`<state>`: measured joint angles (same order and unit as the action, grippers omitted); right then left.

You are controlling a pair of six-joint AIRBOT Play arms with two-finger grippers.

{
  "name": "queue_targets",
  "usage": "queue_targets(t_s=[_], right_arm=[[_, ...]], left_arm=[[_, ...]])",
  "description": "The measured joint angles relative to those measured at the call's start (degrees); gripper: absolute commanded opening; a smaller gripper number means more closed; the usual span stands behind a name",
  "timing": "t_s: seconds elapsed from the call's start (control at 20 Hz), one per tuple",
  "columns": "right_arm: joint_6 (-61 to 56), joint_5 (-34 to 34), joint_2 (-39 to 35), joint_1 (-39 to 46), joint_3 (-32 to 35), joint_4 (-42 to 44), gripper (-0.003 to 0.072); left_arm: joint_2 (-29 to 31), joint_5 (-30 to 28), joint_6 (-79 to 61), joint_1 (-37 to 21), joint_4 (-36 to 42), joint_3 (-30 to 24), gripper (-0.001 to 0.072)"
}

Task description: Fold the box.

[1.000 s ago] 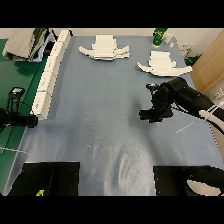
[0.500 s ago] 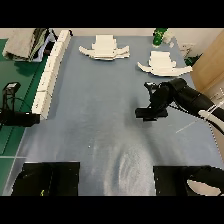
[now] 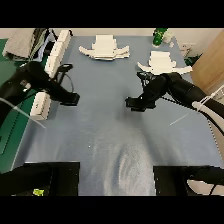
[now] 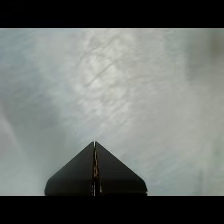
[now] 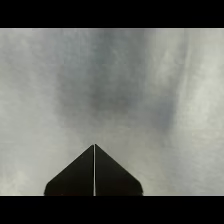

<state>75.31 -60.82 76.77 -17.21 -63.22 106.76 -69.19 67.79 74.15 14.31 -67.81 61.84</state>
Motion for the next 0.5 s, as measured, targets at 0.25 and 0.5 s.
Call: queue_targets(t_s=[0.25,0.5], right_arm=[[0.26,0.33,1.03,0.00,-1.81,0.07,0.0003],[0.37,0.33,1.20,0.00,-2.16,-0.20,0.0003]], left_arm=[[-5.90,-2.05,1.64,5.40,0.11,4.44,0.0015],[-7.10,-2.99,2.01,6.47,0.13,5.31,0.0015]])
